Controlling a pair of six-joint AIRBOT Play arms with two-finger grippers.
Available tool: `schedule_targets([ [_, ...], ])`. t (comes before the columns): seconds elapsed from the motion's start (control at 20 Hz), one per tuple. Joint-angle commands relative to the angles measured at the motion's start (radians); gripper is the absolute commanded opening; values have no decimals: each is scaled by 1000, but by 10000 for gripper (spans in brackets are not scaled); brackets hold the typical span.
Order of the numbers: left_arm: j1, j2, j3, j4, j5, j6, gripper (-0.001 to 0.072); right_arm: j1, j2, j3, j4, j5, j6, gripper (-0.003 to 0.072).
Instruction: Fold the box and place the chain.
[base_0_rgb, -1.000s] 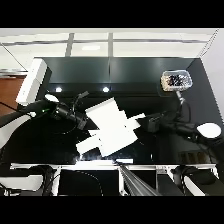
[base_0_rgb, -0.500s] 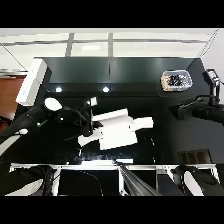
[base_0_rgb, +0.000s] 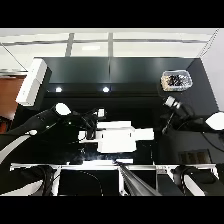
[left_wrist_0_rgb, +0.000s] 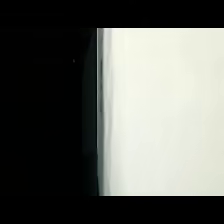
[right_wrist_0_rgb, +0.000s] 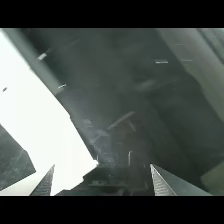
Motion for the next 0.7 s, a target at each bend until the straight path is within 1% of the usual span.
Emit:
schedule_targets([
  [0.0, -3, -14, 3, 10, 4, -5, 28, 103, -13, -85, 61, -72, -136, 685],
  [0.1, -3, -17, 3, 10, 3, -17, 28, 165, -43, -101, 70, -79, -182, 686],
  [0.25, -3, -17, 9, 13, 8, -68, 28, 233, -80, -104, 64, -102, -189, 685],
  [0.4, -14, -17, 9, 56, 21, -129, 28, 243, -99, -106, 25, -142, -189, 685],
  [0.55, -41, -17, 9, 63, 68, -133, 28, 243, -121, -106, 40, -129, -189, 685],
  [0.65, -53, -17, 9, 67, 77, -132, 28, 243, -133, -106, 66, -127, -209, 685],
])
